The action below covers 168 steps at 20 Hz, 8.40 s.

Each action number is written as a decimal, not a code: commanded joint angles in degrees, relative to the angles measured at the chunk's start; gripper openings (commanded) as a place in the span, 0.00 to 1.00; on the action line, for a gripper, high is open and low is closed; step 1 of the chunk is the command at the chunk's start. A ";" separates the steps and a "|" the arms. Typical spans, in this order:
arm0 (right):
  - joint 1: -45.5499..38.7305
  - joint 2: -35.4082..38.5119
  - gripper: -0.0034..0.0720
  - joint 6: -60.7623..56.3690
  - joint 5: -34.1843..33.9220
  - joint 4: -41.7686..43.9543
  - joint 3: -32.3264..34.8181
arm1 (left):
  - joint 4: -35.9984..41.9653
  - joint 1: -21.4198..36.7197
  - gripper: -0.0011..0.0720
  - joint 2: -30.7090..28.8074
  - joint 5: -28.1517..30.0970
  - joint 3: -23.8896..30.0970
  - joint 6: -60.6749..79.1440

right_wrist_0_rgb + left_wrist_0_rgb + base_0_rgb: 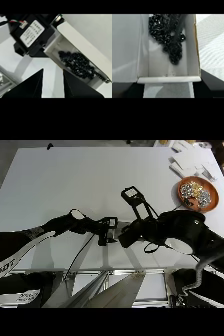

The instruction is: Fold the box and place the chain.

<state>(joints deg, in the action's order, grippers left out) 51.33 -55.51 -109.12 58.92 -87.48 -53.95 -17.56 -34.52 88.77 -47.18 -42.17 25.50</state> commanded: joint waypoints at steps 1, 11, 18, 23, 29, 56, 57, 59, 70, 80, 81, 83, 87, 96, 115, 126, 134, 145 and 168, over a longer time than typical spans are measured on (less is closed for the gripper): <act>-2.45 -1.57 0.41 0.09 -0.17 -1.42 -0.83 | 0.00 0.02 0.21 -0.04 0.02 -0.04 0.02; -35.54 -5.79 0.07 7.67 3.26 -3.78 -4.63 | -0.02 0.02 0.21 -0.04 -0.02 -0.04 0.02; -43.17 -18.29 0.37 9.18 3.58 -3.82 0.79 | 0.00 0.02 0.21 -0.02 0.00 -0.04 0.02; -43.19 -23.41 0.41 8.87 2.58 -3.82 0.85 | 0.00 0.02 0.21 -0.04 0.00 -0.04 0.02; -43.19 -24.74 0.40 8.41 0.68 -3.80 0.87 | -0.02 0.02 0.21 -0.04 0.00 -0.04 0.02; -43.17 -25.92 0.31 11.91 0.11 -0.48 0.85 | 0.00 0.02 0.21 -0.04 0.00 -0.04 0.02; -43.19 -25.92 0.31 11.82 0.13 -0.35 0.87 | -0.02 0.02 0.21 -0.04 0.00 -0.04 0.02; -43.19 -25.92 0.31 11.67 -0.31 -0.37 0.87 | -0.02 0.02 0.21 -0.04 0.00 -0.04 0.02; -43.17 -28.52 0.07 10.27 2.21 -0.50 0.85 | -0.02 0.02 0.21 -0.02 0.00 -0.04 0.02; -33.97 -3.98 0.07 12.90 11.26 -0.02 0.87 | 0.00 0.02 0.21 -0.04 -0.02 -0.04 0.02; -32.33 -1.38 0.07 12.26 12.20 1.29 0.87 | -0.02 0.02 0.21 -0.04 0.00 -0.04 0.02; -28.15 3.32 0.07 11.47 12.52 5.75 0.87 | -0.02 0.02 0.21 -0.04 -0.02 -0.04 0.02; -17.70 8.37 0.07 8.92 8.92 11.26 0.87 | 0.00 0.02 0.21 -0.04 -0.04 -0.04 0.02; -5.22 8.39 0.07 0.87 2.38 8.35 0.87 | 0.00 0.02 0.21 -0.02 -0.15 -0.04 0.02; -5.27 13.94 0.07 -12.83 23.63 -13.20 0.83 | 0.00 0.02 0.21 -0.02 -0.17 -0.04 0.02; -5.20 -1.95 0.07 1.20 -2.08 4.50 0.87 | -0.02 0.02 0.21 -0.04 -0.17 -0.04 0.02; -5.27 -4.24 0.38 4.72 -1.33 4.50 -0.22 | -0.02 0.02 0.21 -0.04 -0.20 -0.04 0.02; -33.70 -6.08 0.07 4.94 3.23 -5.75 -7.10 | 0.00 0.02 0.21 -0.02 -0.17 -0.04 0.02; -43.12 -34.93 0.33 8.39 2.73 -2.14 -7.08 | -0.02 0.02 0.21 -0.04 -0.17 -0.04 0.02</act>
<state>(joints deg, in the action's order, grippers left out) 8.25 -89.21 -100.55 61.82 -90.13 -61.10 -17.56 -34.52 88.79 -47.37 -42.17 25.52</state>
